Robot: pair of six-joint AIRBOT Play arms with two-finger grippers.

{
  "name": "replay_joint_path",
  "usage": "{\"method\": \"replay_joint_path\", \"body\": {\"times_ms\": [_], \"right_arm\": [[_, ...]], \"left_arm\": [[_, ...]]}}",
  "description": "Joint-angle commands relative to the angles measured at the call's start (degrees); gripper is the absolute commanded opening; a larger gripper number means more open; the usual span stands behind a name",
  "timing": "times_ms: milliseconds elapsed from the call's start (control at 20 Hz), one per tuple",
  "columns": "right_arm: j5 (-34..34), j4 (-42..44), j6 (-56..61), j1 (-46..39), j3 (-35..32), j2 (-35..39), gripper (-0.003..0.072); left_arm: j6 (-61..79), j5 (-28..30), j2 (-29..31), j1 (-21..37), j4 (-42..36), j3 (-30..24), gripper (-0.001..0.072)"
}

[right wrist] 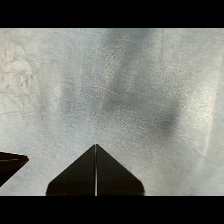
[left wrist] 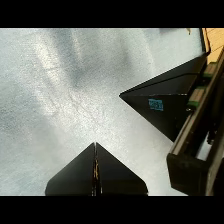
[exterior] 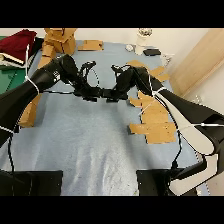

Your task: Fold the box.

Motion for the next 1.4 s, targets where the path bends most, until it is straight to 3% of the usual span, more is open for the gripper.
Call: {"method": "replay_joint_path", "body": {"times_ms": [0,650,1150,1250,1350], "right_arm": [[0.00,0.00,0.00,0.04,0.07,0.00,0.0005],[0.94,0.46,0.68,0.04,0.07,0.00,0.0005],[9.29,-1.03,1.03,-0.92,2.19,0.02,0.0004],[1.14,-6.08,0.79,-3.96,7.50,0.02,0.0004],[-19.02,-22.47,-2.10,-7.67,13.38,0.09,0.0004]], "left_arm": [[0.02,0.02,-0.02,-0.02,0.00,0.07,0.0013],[0.02,0.22,-0.04,-0.02,-0.02,0.07,0.0013],[-0.31,11.80,-0.04,-0.02,-0.31,0.07,0.0013],[-0.04,13.35,-0.04,-0.02,-0.48,0.07,0.0013],[2.60,12.09,-0.15,0.52,-0.33,0.04,0.0013]]}}
